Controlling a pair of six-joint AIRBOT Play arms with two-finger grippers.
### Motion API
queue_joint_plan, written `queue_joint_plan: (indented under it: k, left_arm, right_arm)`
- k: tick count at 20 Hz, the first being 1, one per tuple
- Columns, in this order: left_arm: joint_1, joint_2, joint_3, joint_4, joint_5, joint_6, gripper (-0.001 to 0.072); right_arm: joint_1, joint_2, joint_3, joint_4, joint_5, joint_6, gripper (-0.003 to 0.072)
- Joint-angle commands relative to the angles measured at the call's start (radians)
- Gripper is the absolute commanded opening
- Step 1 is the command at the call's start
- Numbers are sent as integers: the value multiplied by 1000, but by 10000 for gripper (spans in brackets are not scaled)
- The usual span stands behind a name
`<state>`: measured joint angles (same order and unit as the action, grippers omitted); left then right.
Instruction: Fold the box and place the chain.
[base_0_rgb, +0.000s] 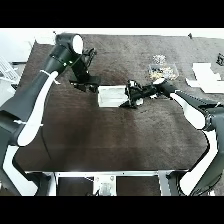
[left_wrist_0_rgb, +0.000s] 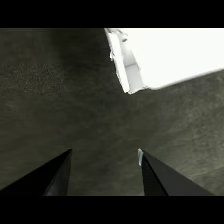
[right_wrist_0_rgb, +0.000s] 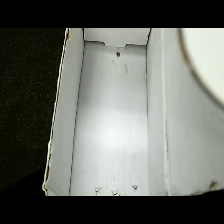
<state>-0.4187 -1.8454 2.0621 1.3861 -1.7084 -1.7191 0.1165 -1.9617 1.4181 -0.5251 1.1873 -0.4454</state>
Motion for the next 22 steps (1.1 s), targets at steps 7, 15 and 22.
queue_joint_plan:
  k: [7,15,22]
  left_arm:
    - [143,17,-257,-235,309,875,493]
    - [233,14,-539,-598,561,1707,720]
    - [233,-38,-584,-705,625,1878,720]
  right_arm:
    - [0,0,0,0,0,0,581]
    - [0,0,0,0,0,0,581]
    - [0,0,0,0,0,0,581]
